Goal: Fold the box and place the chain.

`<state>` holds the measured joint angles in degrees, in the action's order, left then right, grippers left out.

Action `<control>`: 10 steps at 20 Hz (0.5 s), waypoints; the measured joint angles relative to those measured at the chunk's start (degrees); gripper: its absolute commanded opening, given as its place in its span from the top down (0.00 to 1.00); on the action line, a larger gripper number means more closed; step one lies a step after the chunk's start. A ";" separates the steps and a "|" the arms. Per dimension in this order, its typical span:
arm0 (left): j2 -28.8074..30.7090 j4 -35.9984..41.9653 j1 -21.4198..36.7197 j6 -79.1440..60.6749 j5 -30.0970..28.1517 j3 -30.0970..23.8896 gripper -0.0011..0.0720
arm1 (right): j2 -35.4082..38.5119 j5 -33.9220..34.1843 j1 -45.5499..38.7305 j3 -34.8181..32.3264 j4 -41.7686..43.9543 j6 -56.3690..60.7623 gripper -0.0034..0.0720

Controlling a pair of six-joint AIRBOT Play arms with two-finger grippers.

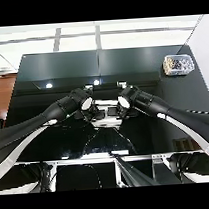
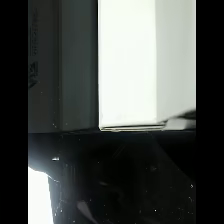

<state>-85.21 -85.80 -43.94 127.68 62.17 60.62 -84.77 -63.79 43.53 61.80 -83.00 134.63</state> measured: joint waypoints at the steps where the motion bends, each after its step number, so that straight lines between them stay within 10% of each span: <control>1: 0.00 0.00 0.00 0.00 0.00 0.00 0.95 | -0.07 -0.11 0.00 0.04 0.04 -0.02 0.76; 6: 0.04 -0.09 0.00 0.07 -0.28 0.02 0.95 | -0.17 -0.57 0.00 0.00 0.37 -0.22 0.75; 7: 0.02 -0.07 0.00 0.04 -0.24 0.02 0.95 | -0.17 -0.59 0.00 -0.02 0.37 -0.22 0.94; 10: 0.04 0.11 0.00 0.17 -0.26 0.02 0.95 | -0.17 -0.63 0.00 -0.02 0.33 -0.72 0.94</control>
<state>-85.17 -85.69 -43.94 127.85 61.91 60.64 -84.95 -64.42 43.53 61.78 -82.67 133.91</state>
